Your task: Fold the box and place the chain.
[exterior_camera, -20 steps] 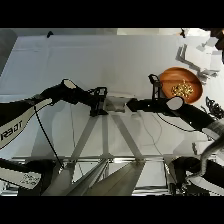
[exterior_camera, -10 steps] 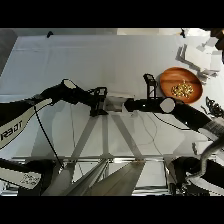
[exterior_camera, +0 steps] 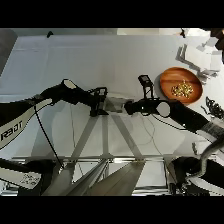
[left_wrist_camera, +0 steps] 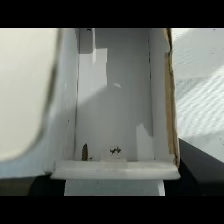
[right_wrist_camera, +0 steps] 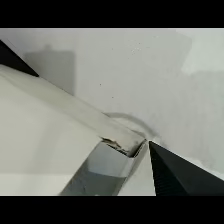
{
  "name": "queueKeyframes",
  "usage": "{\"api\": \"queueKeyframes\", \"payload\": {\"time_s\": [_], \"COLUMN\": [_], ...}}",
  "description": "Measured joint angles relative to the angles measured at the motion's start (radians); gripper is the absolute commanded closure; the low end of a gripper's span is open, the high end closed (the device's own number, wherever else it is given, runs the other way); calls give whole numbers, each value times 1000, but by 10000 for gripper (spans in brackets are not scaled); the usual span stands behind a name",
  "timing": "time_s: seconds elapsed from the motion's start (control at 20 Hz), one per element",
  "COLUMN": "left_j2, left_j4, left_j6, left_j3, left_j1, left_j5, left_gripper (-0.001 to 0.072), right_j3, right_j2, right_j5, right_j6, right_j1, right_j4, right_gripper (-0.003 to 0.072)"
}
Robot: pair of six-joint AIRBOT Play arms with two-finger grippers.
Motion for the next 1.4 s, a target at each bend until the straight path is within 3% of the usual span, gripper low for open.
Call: {"api": "queueKeyframes", "payload": {"time_s": [0.3, 0.4, 0.45, 0.7, 1.1, 1.35, 1.4], "left_j2": [0, 0, 0, 0, 0, 0, 0], "left_j4": [0, 0, 0, 0, -1, -1, -1], "left_j6": [0, 0, 0, 0, 0, 0, 0], "left_j3": [0, 0, 0, 0, 0, 0, 0], "left_j1": [0, 0, 0, 0, 0, 0, 0], "left_j5": [1, 1, 1, 2, 3, 2, 2], "left_gripper": [276, 276, 276, 276, 276, 276, 276], "right_j3": [14, 35, 48, 120, 269, 349, 357], "right_j2": [-37, -44, -47, -70, -184, -246, -251], "right_j5": [11, 23, 40, 182, 409, 492, 500], "right_j6": [77, 93, 100, 149, 523, 694, 737], "right_j1": [11, 11, 11, 11, 43, 83, 90], "right_j4": [-55, -60, -63, -141, -419, -487, -496], "right_gripper": [74, -20, -20, -17, 29, 45, 86]}}
